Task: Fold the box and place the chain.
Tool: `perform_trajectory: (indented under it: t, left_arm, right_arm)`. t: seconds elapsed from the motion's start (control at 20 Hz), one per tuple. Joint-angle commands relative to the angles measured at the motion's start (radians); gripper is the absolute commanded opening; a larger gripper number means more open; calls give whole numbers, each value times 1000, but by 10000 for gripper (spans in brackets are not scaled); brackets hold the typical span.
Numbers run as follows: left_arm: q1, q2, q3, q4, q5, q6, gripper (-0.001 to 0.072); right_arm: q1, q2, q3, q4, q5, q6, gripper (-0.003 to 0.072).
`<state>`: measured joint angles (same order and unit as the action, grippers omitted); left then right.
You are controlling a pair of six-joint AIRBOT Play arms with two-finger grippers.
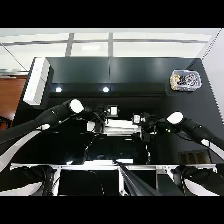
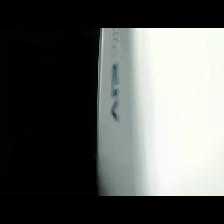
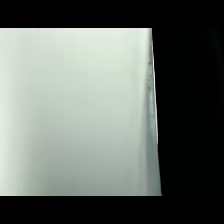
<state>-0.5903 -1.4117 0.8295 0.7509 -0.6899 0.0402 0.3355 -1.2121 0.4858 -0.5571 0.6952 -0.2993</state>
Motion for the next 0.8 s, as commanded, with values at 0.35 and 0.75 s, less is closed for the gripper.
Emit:
perform_trajectory:
  t: [0.35,0.75]
  left_arm:
    - [143,303,24,401,-413,-753,306]
    - [95,237,-161,-332,-315,-622,24]
  right_arm:
    - [1,0,0,-2,0,0,471]
    - [1,0,0,-6,7,-2,470]
